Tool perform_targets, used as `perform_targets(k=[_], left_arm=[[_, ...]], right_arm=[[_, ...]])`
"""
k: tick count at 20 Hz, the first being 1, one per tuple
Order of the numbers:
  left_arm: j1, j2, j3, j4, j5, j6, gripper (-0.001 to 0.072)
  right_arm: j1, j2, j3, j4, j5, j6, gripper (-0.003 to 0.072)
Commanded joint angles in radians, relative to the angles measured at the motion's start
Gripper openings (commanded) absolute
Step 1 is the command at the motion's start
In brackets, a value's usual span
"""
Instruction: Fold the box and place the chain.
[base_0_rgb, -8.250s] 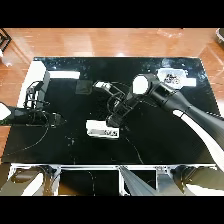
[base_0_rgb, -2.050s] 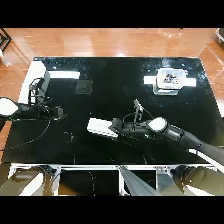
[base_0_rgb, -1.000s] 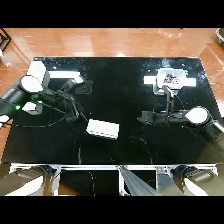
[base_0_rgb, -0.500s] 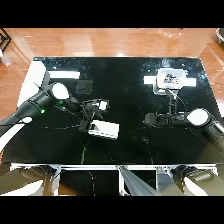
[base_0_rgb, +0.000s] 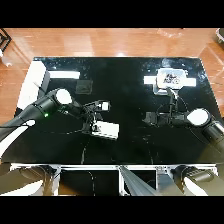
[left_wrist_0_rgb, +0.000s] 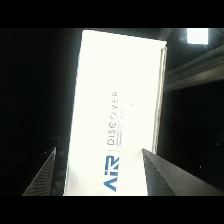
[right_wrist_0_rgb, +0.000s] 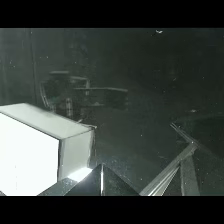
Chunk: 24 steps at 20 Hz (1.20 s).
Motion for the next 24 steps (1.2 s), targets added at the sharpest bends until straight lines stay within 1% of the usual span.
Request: perform_targets(k=[1,7,14,15,21,24], left_arm=[[-0.001,0.001,-0.009,-0.002,0.033,-0.016,0.063],[-0.001,0.03,-0.01,-0.002,0.011,-0.024,0.063],[-0.001,0.031,-0.01,-0.002,-0.005,-0.061,0.0624],[-0.001,0.031,-0.01,-0.002,-0.016,-0.061,0.0613],[-0.016,0.031,-0.01,0.022,-0.004,-0.061,0.0613],[-0.027,0.032,-0.032,0.029,0.013,-0.061,0.0613]], right_arm=[[0.0,0.0,0.0,0.0,-0.003,0.001,0.0029],[0.0,0.0,0.0,0.0,-0.004,0.002,0.0029],[0.0,0.0,0.0,0.0,-0.003,0.003,0.0029],[0.0,0.0,0.0,0.0,-0.004,0.003,0.0029],[0.0,0.0,0.0,0.0,-0.004,0.004,0.0029],[0.002,0.0,0.0,0.0,-0.004,0.004,0.0029]])
